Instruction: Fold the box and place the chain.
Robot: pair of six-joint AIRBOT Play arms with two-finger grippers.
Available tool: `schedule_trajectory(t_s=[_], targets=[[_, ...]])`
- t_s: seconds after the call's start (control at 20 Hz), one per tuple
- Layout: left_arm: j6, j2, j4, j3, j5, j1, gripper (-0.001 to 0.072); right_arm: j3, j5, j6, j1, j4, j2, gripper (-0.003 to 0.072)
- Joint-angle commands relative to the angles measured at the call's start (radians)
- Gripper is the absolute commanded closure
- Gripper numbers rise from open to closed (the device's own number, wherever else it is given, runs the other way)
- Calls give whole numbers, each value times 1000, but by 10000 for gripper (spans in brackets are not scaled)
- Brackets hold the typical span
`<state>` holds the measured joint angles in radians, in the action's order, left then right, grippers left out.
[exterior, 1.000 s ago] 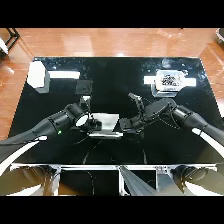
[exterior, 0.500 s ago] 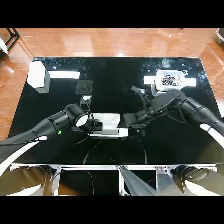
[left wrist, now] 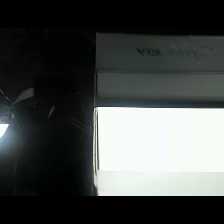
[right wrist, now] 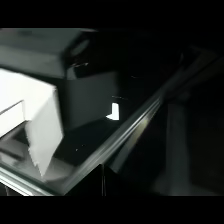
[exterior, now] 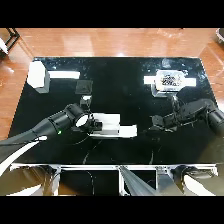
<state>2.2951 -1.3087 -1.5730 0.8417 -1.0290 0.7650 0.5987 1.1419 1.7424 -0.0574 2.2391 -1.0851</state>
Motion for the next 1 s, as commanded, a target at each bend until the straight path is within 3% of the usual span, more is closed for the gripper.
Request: schedule_trajectory(t_s=[0.0, 0.35, 0.4, 0.45, 0.5, 0.95], targets=[[0, 0, 8, 1, 0, 0, 692, -105, -128, 21, -28, 130, -42, 668], [0, 0, 15, 1, -1, 0, 692, -33, -252, 35, -289, 272, -236, 667], [0, 0, 15, 1, -1, 0, 692, -15, -244, 35, -295, 271, -236, 601], [0, 0, 15, 1, -1, 0, 692, 2, -224, 35, -296, 269, -236, 330], [0, 0, 15, 1, -1, 0, 692, 20, -197, 45, -296, 261, -236, 184], [-11, 0, 15, 1, -2, 0, 692, 109, -49, 72, -299, 259, -236, 181]])
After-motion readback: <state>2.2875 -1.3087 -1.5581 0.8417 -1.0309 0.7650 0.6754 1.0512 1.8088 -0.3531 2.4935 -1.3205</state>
